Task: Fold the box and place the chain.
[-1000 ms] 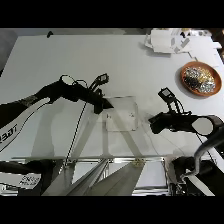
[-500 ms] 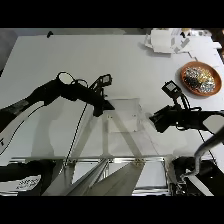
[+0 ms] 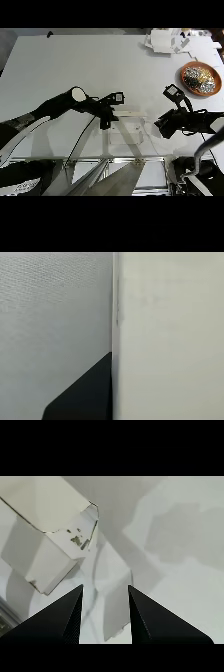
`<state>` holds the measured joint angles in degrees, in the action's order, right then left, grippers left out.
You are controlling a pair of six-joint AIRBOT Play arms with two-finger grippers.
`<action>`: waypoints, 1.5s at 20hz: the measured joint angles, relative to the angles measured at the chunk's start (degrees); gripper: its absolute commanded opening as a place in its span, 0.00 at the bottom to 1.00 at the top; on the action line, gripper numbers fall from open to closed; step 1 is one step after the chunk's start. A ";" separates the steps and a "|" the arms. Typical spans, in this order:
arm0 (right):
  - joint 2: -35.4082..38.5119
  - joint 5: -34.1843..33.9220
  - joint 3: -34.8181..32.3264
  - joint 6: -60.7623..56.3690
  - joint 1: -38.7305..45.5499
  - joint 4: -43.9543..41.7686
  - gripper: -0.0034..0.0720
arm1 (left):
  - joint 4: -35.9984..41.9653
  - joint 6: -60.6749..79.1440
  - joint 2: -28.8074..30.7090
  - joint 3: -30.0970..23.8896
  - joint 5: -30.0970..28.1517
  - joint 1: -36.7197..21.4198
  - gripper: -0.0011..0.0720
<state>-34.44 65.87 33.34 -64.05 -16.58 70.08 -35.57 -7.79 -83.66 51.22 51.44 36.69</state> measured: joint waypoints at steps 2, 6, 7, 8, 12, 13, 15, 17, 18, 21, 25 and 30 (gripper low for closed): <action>0.04 0.28 0.04 0.02 0.00 0.07 0.47 | 2.36 3.28 -1.68 -0.20 -1.55 0.20 0.02; 0.02 0.42 0.04 0.07 0.00 0.17 0.47 | 5.66 8.90 -4.02 -0.35 -3.30 0.39 0.02; 0.04 0.42 0.04 0.20 0.00 0.17 0.47 | 6.08 9.99 -4.39 -0.35 -3.69 0.39 0.02; 0.04 0.42 0.04 0.39 0.00 0.20 0.47 | 6.38 10.95 -4.68 -0.37 -3.96 0.39 0.02; 0.02 -0.28 0.04 1.97 0.00 0.20 0.47 | 7.17 13.31 -5.81 -0.35 -4.87 0.39 0.02; 0.02 -0.46 0.04 2.23 0.00 0.22 0.47 | 7.39 13.64 -6.10 -0.35 -4.96 0.39 0.02; 0.02 -0.83 0.04 2.58 0.00 0.22 0.47 | 7.72 13.90 -6.56 -0.35 -5.07 0.39 0.02; 0.02 -1.05 0.04 2.80 0.00 0.22 0.47 | 8.11 14.10 -6.88 -0.35 -5.09 0.39 0.02; 0.02 -1.11 0.04 2.84 0.00 0.22 0.47 | 8.09 14.23 -6.97 -0.35 -5.11 0.39 0.02; 0.04 -1.22 0.04 3.02 0.00 0.22 0.47 | 8.07 14.29 -7.15 -0.35 -5.18 0.39 0.02; 0.02 -1.27 0.04 3.08 0.00 0.22 0.47 | 7.93 14.38 -7.21 -0.35 -5.27 0.39 0.03; 0.04 -1.29 0.04 4.09 0.00 0.22 0.47 | 7.82 14.40 -7.21 -0.35 -5.33 0.42 0.03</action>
